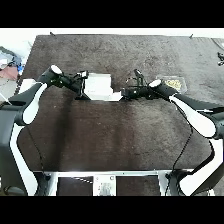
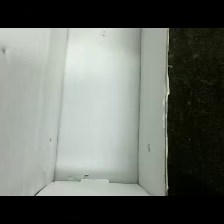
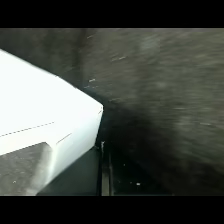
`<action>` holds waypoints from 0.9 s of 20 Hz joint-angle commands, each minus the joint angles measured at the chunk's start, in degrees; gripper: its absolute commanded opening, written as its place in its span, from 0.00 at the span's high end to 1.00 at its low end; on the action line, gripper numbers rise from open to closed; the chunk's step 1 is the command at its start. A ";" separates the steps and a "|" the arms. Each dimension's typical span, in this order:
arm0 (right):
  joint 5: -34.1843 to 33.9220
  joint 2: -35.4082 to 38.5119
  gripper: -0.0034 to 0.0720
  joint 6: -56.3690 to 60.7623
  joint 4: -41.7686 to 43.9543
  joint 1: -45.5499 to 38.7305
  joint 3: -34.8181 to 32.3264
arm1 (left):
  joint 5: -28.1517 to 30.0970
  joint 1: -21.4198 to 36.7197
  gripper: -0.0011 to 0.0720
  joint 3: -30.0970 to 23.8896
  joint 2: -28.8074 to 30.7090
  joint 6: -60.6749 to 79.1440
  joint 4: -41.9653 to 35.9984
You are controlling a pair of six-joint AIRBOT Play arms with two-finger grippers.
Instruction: Fold the box and place the chain.
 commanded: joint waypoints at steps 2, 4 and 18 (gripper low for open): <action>0.37 -0.22 0.89 -4.44 6.86 0.74 0.04 | 0.13 0.04 0.35 0.02 -0.04 0.00 0.00; -0.15 -0.22 0.89 -5.44 8.44 0.76 0.04 | 0.04 0.04 0.35 0.02 -0.04 0.00 0.00; -2.86 1.62 0.47 -2.93 7.96 2.60 2.73 | 0.04 0.04 0.35 0.02 -0.04 0.00 0.00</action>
